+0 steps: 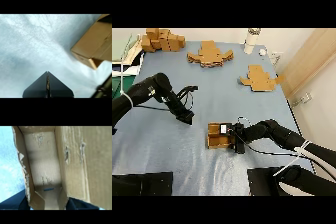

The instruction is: Fold the box.

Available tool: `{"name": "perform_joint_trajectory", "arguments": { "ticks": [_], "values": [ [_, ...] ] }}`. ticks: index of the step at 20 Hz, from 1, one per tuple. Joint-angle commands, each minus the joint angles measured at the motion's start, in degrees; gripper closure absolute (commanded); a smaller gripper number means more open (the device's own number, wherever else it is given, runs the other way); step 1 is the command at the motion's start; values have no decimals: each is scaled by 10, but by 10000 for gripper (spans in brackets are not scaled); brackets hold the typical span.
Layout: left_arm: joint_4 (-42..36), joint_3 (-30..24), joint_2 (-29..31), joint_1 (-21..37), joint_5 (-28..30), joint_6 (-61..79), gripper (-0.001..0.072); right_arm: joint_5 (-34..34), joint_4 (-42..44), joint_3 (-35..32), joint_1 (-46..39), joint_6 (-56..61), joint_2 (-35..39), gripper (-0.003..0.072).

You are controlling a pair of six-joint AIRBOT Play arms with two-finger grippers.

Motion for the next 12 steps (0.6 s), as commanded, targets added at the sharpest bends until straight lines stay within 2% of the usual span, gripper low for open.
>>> {"name": "perform_joint_trajectory", "arguments": {
  "ticks": [1, 4, 5, 6, 8, 9, 10, 12],
  "values": [
    [25, -91, 59, -22, 119, 181, 700, 0, 0, 0, 0, 0, 0, 185],
    [19, -209, 162, -91, 299, 319, 698, 0, 0, 0, 0, 0, 0, 185],
    [-33, -242, 193, -93, 344, 408, 696, 0, 0, 0, 0, 0, 0, 185],
    [-76, -278, 220, -96, 382, 518, 696, 0, 0, 0, 0, 0, 0, 185],
    [-155, -329, 240, -96, 402, 673, 664, 0, 0, 0, 0, 0, 0, 185],
    [-188, -343, 239, -96, 399, 705, 329, 0, 0, 0, 0, 0, 0, 185],
    [-225, -352, 233, -100, 398, 710, 34, 0, 0, 0, 0, 0, 0, 185],
    [-268, -354, 215, -111, 387, 719, 30, 0, 0, 0, 0, 0, 0, 186]
  ]
}}
